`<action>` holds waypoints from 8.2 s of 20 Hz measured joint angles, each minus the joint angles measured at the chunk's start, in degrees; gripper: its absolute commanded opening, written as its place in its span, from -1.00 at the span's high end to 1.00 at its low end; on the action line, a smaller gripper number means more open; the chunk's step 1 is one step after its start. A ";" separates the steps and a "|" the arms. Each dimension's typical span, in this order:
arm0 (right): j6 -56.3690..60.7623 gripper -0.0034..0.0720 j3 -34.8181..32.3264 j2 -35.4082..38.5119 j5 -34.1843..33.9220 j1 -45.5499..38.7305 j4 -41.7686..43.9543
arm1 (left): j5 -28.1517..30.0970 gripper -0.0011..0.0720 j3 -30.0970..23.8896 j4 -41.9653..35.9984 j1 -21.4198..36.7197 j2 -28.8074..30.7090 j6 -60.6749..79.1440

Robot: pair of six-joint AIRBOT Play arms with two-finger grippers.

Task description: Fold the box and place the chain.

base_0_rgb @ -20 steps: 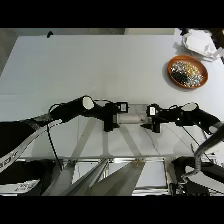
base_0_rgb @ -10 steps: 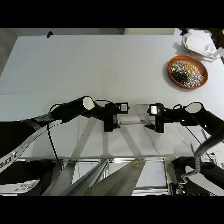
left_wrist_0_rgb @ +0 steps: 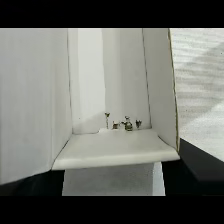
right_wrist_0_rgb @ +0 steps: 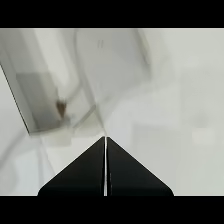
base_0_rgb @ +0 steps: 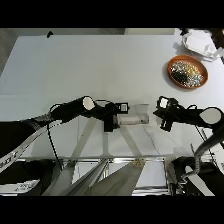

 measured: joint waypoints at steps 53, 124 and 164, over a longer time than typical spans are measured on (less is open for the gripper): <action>0.72 0.33 0.02 -8.28 -3.98 10.58 -19.43 | 0.07 0.03 -0.02 0.02 -0.02 0.00 0.00; 58.10 0.83 -0.09 -16.74 4.96 -7.15 -1.25 | -0.11 0.03 -0.02 0.00 -0.02 0.00 -0.02; 87.25 -0.41 12.20 -20.55 2.38 19.12 -21.09 | -0.11 0.03 -0.02 0.00 -0.02 0.00 -0.02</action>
